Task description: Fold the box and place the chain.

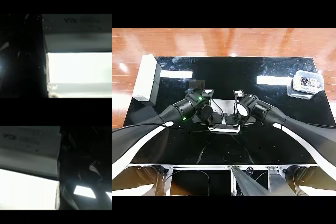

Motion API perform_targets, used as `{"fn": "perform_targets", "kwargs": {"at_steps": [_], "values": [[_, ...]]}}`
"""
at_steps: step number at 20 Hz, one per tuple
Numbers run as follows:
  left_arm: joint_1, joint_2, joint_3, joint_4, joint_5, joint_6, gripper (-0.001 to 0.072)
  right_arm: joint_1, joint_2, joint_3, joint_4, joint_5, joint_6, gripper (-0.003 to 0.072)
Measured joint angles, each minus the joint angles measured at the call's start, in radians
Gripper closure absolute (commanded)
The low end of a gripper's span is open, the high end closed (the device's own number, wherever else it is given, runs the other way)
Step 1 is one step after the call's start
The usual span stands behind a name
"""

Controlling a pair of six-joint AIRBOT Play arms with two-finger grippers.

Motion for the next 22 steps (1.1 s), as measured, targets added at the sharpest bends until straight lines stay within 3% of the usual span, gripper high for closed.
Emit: {"fn": "perform_targets", "kwargs": {"at_steps": [3,4,6,7,13,22], "values": [[0.0,0.0,0.0,-0.003,-0.002,-0.005,0.0685,-0.001,-0.002,0.0,0.004,-0.01,-0.016,0.0658],[0.0,0.0,0.0,-0.003,-0.002,-0.004,0.0686,-0.002,-0.003,0.0,0.008,-0.013,-0.021,0.0626],[0.0,0.0,0.0,0.001,0.0,0.002,0.0685,-0.002,-0.003,0.0,0.02,-0.019,-0.031,0.0221],[0.0,0.0,0.0,0.001,-0.001,0.002,0.0685,-0.002,-0.003,0.0,0.026,-0.028,-0.034,0.018],[0.0,0.0,0.0,0.001,-0.008,0.002,0.0685,-0.002,0.042,0.0,0.021,0.003,-0.065,0.018],[0.0,0.0,0.0,-0.005,-0.017,0.001,0.0685,-0.014,0.346,0.0,-0.121,0.206,-0.14,0.018]]}}
